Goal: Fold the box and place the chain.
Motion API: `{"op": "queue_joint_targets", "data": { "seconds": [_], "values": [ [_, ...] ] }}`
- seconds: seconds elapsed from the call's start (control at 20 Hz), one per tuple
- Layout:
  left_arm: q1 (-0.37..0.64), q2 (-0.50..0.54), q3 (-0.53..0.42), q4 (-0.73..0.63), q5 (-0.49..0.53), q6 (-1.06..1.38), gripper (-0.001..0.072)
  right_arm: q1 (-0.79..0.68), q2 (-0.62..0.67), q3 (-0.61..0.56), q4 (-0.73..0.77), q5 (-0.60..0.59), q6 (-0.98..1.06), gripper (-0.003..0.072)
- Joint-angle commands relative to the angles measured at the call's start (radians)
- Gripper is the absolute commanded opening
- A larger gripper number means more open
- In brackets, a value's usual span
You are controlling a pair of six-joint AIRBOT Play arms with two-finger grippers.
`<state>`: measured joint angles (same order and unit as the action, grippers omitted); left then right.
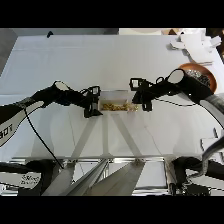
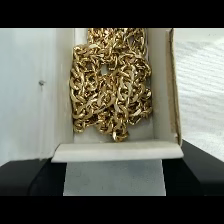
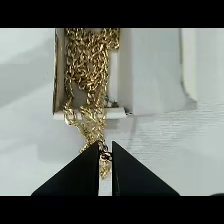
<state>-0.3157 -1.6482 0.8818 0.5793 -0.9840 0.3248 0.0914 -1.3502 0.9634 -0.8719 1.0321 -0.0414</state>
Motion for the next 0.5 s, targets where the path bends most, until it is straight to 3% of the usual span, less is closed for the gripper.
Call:
{"op": "queue_joint_targets", "data": {
  "seconds": [0.0,0.2,0.45],
  "values": [
    [0.0,0.0,0.0,0.0,0.0,0.0,0.0274,0.001,0.091,0.0,0.05,0.013,0.106,0.0006],
    [0.0,0.0,0.0,0.0,0.0,0.0,0.0274,0.052,0.129,0.0,0.217,-0.025,0.105,0.0006],
    [0.0,0.0,0.0,0.0,0.0,0.0,0.0274,0.213,0.105,0.0,0.222,-0.211,0.105,0.0007]
  ]
}}
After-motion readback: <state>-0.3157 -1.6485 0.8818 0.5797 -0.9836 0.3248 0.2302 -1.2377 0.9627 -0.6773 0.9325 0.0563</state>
